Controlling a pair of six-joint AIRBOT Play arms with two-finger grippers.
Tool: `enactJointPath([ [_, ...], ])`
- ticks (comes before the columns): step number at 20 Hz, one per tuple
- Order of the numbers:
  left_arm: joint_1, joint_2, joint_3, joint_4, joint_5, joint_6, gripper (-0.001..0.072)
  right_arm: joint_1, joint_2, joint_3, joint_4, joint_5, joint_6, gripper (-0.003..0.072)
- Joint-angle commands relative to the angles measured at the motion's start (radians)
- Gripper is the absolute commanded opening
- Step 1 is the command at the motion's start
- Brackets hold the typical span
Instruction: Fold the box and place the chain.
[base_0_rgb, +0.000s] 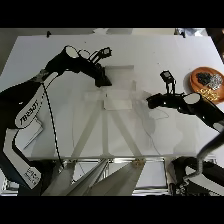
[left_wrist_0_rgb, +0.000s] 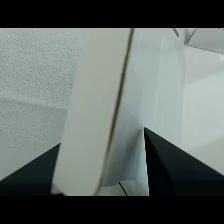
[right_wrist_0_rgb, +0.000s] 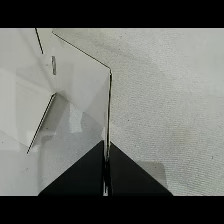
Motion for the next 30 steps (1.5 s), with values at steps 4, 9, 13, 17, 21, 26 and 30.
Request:
enactJointPath([
  [4,-0.001,-0.046,0.001,-0.016,-0.077,-0.038,0.0242,0.001,0.0,0.0,0.0,0.0,0.0,0.001],
  [9,0.001,-0.047,0.0,-0.026,-0.075,-0.038,0.0014,0.001,0.0,0.0,0.0,0.0,0.0,0.001],
  [13,0.001,-0.047,0.001,-0.027,-0.075,-0.038,0.0014,0.001,0.0,0.0,0.0,0.0,0.0,0.001],
  [17,0.001,-0.046,0.001,-0.027,-0.076,-0.038,0.0014,0.001,0.0,0.0,0.0,0.0,0.0,0.001],
  [21,0.0,-0.046,0.001,-0.027,-0.076,-0.037,0.0013,0.001,0.0,0.0,0.0,0.0,0.0,0.001],
  [26,0.0,-0.046,0.001,-0.027,-0.076,-0.034,0.0012,0.001,0.0,0.0,-0.002,-0.003,0.0,0.001],
  [30,0.0,-0.046,0.0,-0.027,-0.076,-0.034,0.0012,0.001,0.0,0.0,-0.002,-0.003,0.0,0.001],
])
